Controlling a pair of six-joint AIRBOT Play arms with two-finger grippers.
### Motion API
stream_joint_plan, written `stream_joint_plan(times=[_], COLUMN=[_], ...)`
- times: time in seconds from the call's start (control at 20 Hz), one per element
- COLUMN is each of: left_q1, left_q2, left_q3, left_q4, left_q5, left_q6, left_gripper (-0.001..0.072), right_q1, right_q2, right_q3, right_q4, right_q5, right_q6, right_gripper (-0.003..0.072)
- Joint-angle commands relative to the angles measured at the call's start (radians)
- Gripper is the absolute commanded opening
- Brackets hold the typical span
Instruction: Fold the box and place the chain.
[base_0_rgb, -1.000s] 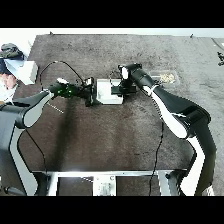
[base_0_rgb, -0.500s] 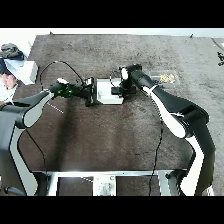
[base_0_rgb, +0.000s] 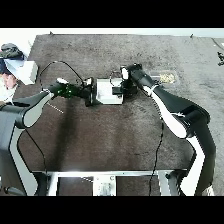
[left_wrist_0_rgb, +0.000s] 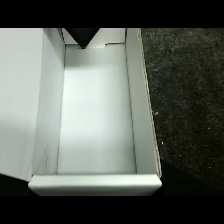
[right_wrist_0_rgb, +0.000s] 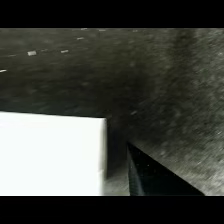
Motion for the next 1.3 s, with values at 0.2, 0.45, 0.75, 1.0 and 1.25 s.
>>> stream_joint_plan(times=[0.2,0.45,0.75,1.0,1.25], left_q1=[-0.001,-0.001,-0.001,-0.001,-0.001], left_q2=[0.001,0.001,0.001,0.001,0.001], left_q3=[0.000,0.000,0.000,0.000,0.000], left_q4=[-0.002,-0.002,-0.002,-0.002,-0.002], left_q5=[0.001,0.001,0.001,0.001,0.001], left_q6=[-0.003,-0.003,-0.003,-0.003,-0.003], left_gripper=[0.0273,0.0273,0.0273,0.0273,0.0273], right_q1=[0.000,-0.001,-0.100,-0.345,-0.534], right_q2=[0.079,0.175,0.378,0.378,0.216], right_q3=[0.001,0.000,-0.130,-0.229,-0.150], right_q4=[0.000,-0.049,-0.173,-0.103,0.119], right_q5=[0.047,0.059,-0.145,-0.237,-0.186], right_q6=[-0.067,-0.200,-0.254,-0.333,-0.474], right_gripper=[0.0306,0.0305,0.0305,0.0304,0.0303])
